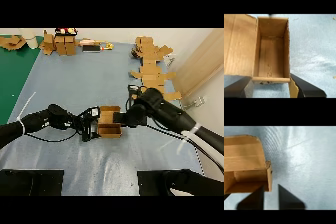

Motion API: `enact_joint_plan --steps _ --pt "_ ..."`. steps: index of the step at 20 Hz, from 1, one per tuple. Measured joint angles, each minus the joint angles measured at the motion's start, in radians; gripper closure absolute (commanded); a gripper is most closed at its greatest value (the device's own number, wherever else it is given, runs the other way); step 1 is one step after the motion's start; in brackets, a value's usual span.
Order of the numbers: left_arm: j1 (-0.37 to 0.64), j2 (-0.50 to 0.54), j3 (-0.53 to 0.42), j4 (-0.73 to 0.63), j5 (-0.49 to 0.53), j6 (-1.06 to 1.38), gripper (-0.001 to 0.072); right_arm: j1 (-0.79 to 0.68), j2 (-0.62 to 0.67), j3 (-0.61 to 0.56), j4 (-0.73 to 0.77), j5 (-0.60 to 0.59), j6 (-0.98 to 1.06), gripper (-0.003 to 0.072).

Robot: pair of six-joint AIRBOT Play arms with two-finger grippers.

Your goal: Fold the box.

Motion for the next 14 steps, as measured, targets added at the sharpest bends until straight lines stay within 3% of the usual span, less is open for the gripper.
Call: enact_joint_plan --steps 4,6,10,14 --pt "0.000 0.000 0.000 0.000 0.000 0.000 0.0168 -0.129 0.104 -0.077 0.018 -0.021 -0.064 0.0685" --pt "0.000 0.000 0.000 0.000 0.000 0.000 0.0168 -0.279 0.101 -0.131 0.136 0.030 -0.219 0.0685" --pt "0.000 0.000 0.000 0.000 0.000 0.000 0.0168 -0.581 -0.040 -0.137 0.577 0.136 -0.640 0.0684" --pt "0.000 0.000 0.000 0.000 0.000 0.000 0.0169 -0.669 -0.263 -0.005 0.833 0.075 -0.907 0.0684"
